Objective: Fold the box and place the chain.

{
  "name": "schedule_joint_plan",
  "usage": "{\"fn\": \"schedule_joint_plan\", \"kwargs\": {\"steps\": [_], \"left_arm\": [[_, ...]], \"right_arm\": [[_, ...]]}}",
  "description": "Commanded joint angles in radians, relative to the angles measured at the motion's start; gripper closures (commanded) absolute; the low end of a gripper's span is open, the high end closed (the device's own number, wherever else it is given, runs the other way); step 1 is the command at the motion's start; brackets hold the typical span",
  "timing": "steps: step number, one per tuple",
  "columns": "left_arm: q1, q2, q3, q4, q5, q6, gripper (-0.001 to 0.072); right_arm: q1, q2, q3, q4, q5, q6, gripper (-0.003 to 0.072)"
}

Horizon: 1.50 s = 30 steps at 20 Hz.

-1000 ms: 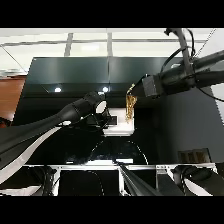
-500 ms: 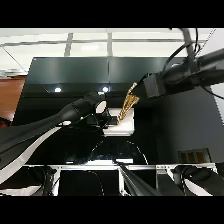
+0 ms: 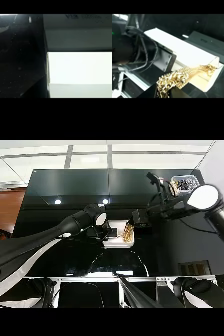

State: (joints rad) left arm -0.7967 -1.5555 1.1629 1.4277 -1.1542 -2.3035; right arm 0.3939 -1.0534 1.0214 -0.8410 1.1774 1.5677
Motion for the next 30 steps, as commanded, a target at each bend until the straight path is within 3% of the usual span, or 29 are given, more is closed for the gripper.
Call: {"fn": "schedule_joint_plan", "kwargs": {"steps": [1, 4, 5, 6, 7, 10, 14, 16, 22, 23, 25, 26, 30], "left_arm": [[0.001, 0.001, 0.000, 0.000, 0.000, 0.000, 0.0685], [0.001, 0.001, 0.000, 0.002, 0.001, 0.000, 0.0685], [0.001, 0.001, 0.000, 0.002, 0.001, 0.000, 0.0685], [0.001, 0.001, 0.000, 0.002, 0.000, 0.000, 0.0685], [0.001, 0.001, 0.000, 0.002, 0.000, 0.000, 0.0685], [0.001, 0.001, 0.000, 0.003, 0.000, 0.000, 0.0685], [0.001, 0.000, -0.001, 0.003, 0.001, 0.000, 0.0685], [0.003, 0.000, -0.001, 0.003, 0.019, 0.000, 0.0685], [0.011, 0.000, 0.006, 0.001, 0.016, 0.028, 0.0684], [0.011, 0.000, 0.016, 0.001, 0.009, 0.024, 0.0643], [0.010, 0.002, 0.055, 0.009, -0.011, 0.008, 0.0213], [0.009, 0.010, 0.073, 0.012, -0.008, 0.010, 0.0173], [-0.022, 0.143, 0.087, 0.143, -0.023, 0.140, 0.0173]], "right_arm": [[0.002, -0.002, -0.068, 0.025, -0.061, -0.001, 0.0672], [0.013, -0.002, -0.080, 0.018, -0.062, -0.001, 0.0670], [0.017, -0.002, -0.085, 0.017, -0.064, 0.000, 0.0612], [0.020, -0.002, -0.086, 0.014, -0.064, 0.000, 0.0451], [0.019, -0.002, -0.086, 0.011, -0.063, 0.000, 0.0417], [-0.031, 0.000, -0.085, -0.051, -0.006, -0.001, 0.0418], [-0.145, 0.023, -0.085, -0.278, 0.114, -0.008, 0.0419], [-0.166, 0.035, -0.085, -0.340, 0.100, -0.008, 0.0418], [-0.166, 0.035, -0.096, -0.338, 0.014, -0.039, 0.0419], [-0.166, 0.035, -0.103, -0.338, 0.011, -0.047, 0.0419], [-0.166, 0.035, -0.124, -0.339, -0.002, -0.054, 0.0419], [-0.166, 0.035, -0.133, -0.339, -0.009, -0.054, 0.0419], [-0.167, 0.035, -0.137, -0.340, -0.008, -0.054, 0.0418]]}}
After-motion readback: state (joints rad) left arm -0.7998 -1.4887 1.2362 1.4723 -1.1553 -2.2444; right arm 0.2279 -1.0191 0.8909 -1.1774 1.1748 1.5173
